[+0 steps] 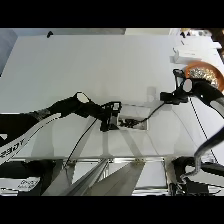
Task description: Fold the box and place the chain.
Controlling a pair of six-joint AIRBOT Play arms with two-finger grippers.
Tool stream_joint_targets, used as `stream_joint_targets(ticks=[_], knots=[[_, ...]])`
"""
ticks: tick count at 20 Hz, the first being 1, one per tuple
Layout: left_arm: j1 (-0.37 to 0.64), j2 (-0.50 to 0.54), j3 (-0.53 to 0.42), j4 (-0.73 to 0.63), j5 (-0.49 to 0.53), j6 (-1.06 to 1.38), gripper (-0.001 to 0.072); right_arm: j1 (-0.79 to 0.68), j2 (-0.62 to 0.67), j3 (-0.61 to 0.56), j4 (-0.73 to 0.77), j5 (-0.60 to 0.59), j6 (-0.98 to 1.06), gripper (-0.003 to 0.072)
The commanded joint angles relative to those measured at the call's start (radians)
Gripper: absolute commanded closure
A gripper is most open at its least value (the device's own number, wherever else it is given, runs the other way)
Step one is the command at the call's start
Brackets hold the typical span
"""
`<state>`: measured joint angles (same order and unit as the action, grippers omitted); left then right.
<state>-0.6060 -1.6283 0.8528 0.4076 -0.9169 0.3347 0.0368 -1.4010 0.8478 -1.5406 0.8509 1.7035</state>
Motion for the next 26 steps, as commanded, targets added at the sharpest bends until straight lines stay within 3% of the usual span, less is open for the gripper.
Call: stream_joint_targets(ticks=[1, 4, 11, 18, 26], knots=[[0.0, 0.0, 0.001, 0.0, 0.0, 0.0, 0.0537, 0.0, -0.011, -0.001, 0.0, -0.003, 0.0, 0.0537], [0.0, 0.0, 0.001, 0.0, 0.0, 0.0, 0.0537, 0.0, -0.011, -0.001, 0.0, -0.002, -0.004, 0.0648], [0.0, 0.0, 0.001, 0.0, 0.0, 0.0, 0.0537, 0.0, 0.053, -0.001, 0.0, 0.051, -0.056, 0.0667], [0.0, 0.001, 0.001, 0.0, 0.0, 0.0, 0.0537, 0.0, 0.346, -0.001, 0.048, 0.109, -0.116, 0.0667], [0.0, 0.0, 0.001, 0.0, 0.0, 0.0, 0.0537, 0.0, 0.676, -0.001, 0.32, 0.286, -0.253, 0.0667]])
